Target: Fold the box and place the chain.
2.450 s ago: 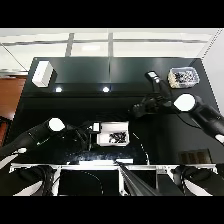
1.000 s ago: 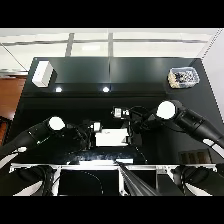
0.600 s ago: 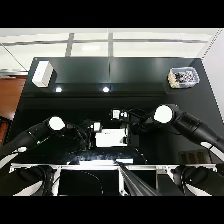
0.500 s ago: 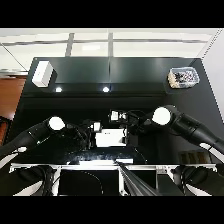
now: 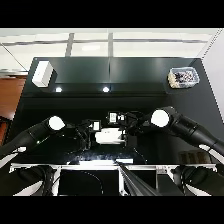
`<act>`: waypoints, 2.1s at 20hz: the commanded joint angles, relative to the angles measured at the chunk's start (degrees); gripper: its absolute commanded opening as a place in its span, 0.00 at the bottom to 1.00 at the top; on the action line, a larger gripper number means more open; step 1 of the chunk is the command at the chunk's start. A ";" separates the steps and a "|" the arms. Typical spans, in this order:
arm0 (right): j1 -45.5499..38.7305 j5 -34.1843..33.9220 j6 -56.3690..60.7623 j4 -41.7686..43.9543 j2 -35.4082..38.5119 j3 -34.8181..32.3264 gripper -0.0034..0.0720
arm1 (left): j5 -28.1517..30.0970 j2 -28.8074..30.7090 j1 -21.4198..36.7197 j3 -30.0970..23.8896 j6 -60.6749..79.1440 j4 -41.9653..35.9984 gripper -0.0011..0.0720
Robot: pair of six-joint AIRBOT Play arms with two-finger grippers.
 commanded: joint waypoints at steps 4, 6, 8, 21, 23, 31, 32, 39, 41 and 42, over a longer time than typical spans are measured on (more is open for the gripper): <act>0.07 0.85 3.28 0.24 -0.04 0.07 0.48 | -0.20 0.04 -0.04 0.07 0.15 0.02 0.65; 0.07 0.83 3.32 0.24 -0.02 0.31 0.48 | -0.20 0.04 -0.04 0.07 0.15 0.02 0.65; 0.07 0.52 3.37 -0.04 -0.02 0.37 0.48 | -0.20 0.04 -0.04 0.07 0.15 0.04 0.65; 0.07 0.33 7.39 0.00 0.00 0.68 0.34 | -0.20 0.04 -0.04 0.07 0.15 0.02 0.65; 0.07 0.13 7.39 -0.04 0.00 1.18 0.34 | -0.20 0.04 -0.04 0.07 0.15 0.04 0.65; 0.07 -0.90 7.41 -0.17 0.00 1.22 0.34 | -0.22 0.04 -0.04 0.07 0.15 0.02 0.65; 0.07 -0.85 7.41 -0.17 0.00 1.20 0.34 | -0.22 0.04 -0.04 0.07 0.13 0.02 0.65; 0.07 -0.39 8.26 -0.17 -0.33 1.18 0.34 | -0.20 0.04 -0.04 0.07 0.15 0.02 0.65; 0.09 -0.22 8.39 -0.13 -0.61 1.18 0.34 | -0.22 0.04 -0.04 0.07 0.15 0.02 0.65; 0.39 -0.15 8.44 -0.22 -0.63 1.18 0.34 | -0.20 0.04 -0.04 0.07 0.15 0.04 0.65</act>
